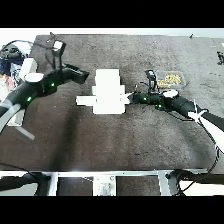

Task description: Fold the box and place the chain.

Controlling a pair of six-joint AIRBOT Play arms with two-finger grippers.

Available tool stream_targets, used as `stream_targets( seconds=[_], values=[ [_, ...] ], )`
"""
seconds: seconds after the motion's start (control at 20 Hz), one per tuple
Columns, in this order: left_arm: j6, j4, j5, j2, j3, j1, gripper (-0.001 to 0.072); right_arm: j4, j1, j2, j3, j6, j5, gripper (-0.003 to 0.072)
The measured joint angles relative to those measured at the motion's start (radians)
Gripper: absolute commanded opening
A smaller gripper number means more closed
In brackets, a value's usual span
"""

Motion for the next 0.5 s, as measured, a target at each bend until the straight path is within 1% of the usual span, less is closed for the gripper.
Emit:
stream_targets(
  seconds=[0.1,0.2,0.3,0.5],
  values=[
    [-0.126,0.100,-0.138,-0.128,0.147,0.019,0.0631,0.000,0.000,0.000,0.000,0.000,-0.001,0.0011],
    [-0.220,0.172,-0.276,-0.241,0.281,0.038,0.0631,0.000,0.000,0.000,0.000,0.000,-0.002,0.0011],
    [-0.301,0.240,-0.393,-0.342,0.403,0.048,0.0631,0.000,0.000,0.000,0.000,0.000,-0.005,0.0011],
    [-0.402,0.319,-0.585,-0.518,0.597,0.057,0.0632,0.000,0.000,0.000,0.000,0.000,-0.008,0.0012]
  ],
)
